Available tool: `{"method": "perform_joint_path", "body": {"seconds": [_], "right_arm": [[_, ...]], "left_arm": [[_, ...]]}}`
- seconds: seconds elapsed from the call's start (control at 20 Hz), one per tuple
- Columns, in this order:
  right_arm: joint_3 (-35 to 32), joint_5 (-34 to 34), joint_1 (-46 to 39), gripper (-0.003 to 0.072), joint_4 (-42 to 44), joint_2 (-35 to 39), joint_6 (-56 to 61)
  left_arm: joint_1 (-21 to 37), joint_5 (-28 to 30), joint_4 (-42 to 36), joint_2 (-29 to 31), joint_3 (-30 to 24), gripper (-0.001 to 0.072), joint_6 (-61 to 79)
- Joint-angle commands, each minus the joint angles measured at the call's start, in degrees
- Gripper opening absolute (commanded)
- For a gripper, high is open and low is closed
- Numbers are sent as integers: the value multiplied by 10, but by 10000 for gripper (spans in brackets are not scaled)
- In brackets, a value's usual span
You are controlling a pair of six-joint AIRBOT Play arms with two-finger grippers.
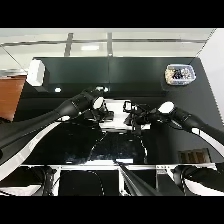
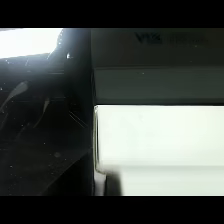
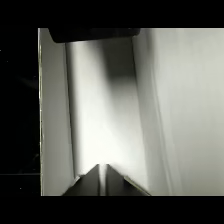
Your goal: Fold the box and place the chain.
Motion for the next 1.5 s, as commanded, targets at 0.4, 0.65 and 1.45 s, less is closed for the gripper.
{"method": "perform_joint_path", "body": {"seconds": [0.4,0.65,1.45], "right_arm": [[9,203,-357,17,-157,102,660],[-72,188,-402,17,-82,47,701],[6,243,-203,604,50,-39,579]], "left_arm": [[0,-5,1,0,0,23,1],[0,-5,1,0,0,23,1],[0,-5,1,0,0,24,1]]}}
